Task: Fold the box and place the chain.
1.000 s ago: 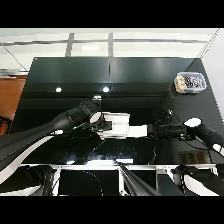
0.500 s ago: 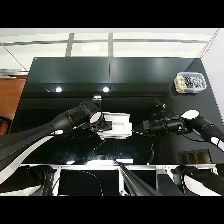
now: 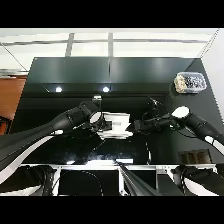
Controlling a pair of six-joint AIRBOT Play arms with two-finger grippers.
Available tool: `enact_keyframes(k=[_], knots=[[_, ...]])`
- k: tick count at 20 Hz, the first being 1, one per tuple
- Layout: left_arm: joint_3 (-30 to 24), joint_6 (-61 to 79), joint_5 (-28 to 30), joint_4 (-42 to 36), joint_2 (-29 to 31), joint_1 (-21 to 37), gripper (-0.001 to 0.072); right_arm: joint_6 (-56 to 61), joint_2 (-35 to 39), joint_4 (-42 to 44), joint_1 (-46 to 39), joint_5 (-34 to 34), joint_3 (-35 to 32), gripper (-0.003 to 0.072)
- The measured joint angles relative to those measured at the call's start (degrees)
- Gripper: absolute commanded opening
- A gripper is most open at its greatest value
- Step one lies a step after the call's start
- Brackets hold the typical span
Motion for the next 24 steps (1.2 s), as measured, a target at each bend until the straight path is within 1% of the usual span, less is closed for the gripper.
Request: enact_keyframes(k=[5,10,11,16,21,22,24], knots=[[0.00,-0.04,0.00,0.04,0.00,0.00,0.0027,11.13,0.00,-8.90,6.99,-6.34,4.22,0.0599],[0.00,-0.02,0.07,0.02,0.00,0.00,0.0027,21.81,0.00,-17.57,11.72,-8.63,7.26,0.0597],[0.00,0.00,0.07,0.02,0.00,0.00,0.0027,23.93,0.00,-19.39,12.55,-8.72,7.89,0.0561],[0.00,0.04,0.09,0.00,0.00,0.00,0.0027,33.86,-0.11,-28.52,16.11,-7.43,11.37,0.0557],[0.00,0.04,0.07,-0.02,0.00,0.00,0.0027,39.87,-1.20,-33.09,17.75,-3.50,14.27,0.0556],[0.00,0.04,0.07,-0.02,0.00,0.00,0.0027,40.74,-1.40,-33.68,18.05,-3.06,14.64,0.0476],[0.00,0.04,0.04,0.00,0.00,0.00,0.0027,42.56,-1.68,-34.64,18.45,-2.23,15.13,0.0474]])
